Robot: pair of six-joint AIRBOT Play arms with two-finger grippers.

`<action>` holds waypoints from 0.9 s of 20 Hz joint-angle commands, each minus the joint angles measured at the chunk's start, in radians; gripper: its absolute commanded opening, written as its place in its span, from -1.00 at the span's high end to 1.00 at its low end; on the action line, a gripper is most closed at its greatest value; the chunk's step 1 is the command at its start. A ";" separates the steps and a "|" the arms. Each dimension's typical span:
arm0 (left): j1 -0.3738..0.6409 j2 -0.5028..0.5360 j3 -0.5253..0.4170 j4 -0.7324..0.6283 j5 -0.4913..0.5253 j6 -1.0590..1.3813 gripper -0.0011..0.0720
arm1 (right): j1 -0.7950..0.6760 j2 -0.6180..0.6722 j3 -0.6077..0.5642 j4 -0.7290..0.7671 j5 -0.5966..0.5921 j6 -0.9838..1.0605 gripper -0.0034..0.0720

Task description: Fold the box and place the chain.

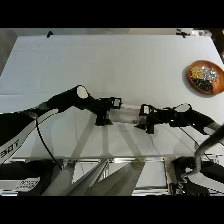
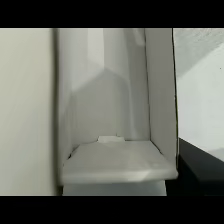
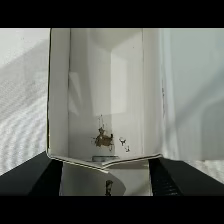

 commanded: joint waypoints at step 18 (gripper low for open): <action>0.020 0.029 -0.023 -0.056 0.010 -0.008 -0.44 | 0.000 0.000 0.000 0.000 0.002 -0.001 -0.31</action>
